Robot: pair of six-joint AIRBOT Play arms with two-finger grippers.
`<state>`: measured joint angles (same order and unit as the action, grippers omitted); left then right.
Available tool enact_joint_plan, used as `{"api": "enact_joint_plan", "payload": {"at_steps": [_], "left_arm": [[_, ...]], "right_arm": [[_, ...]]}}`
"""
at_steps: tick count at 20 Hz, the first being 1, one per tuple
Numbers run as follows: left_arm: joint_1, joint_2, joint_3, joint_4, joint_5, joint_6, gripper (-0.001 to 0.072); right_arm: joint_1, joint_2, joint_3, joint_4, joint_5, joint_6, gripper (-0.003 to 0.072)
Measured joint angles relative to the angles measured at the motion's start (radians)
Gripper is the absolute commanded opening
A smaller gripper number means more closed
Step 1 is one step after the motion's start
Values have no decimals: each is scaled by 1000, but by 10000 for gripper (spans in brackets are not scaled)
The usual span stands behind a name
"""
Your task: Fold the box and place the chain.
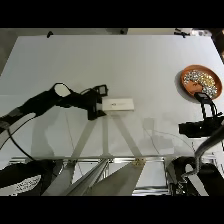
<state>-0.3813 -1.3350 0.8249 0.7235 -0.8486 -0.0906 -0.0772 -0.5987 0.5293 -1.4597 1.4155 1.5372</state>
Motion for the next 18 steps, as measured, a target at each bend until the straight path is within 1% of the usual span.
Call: {"api": "enact_joint_plan", "payload": {"at_steps": [3,5,8,11,14,18], "left_arm": [[161,98,0,56,3,-87,3],[299,153,0,78,7,-145,3],[499,191,-2,117,0,-237,3],[659,205,-6,181,3,-317,3],[759,201,-31,251,22,-383,4],[805,166,-84,298,32,-417,5]], "right_arm": [[-1,0,0,0,-1,0,14],[-1,0,0,0,-2,0,14],[-1,0,0,1,-2,0,14],[-1,0,0,1,-2,0,14],[-1,0,0,1,-2,0,14],[-1,0,0,1,-2,0,14]]}}
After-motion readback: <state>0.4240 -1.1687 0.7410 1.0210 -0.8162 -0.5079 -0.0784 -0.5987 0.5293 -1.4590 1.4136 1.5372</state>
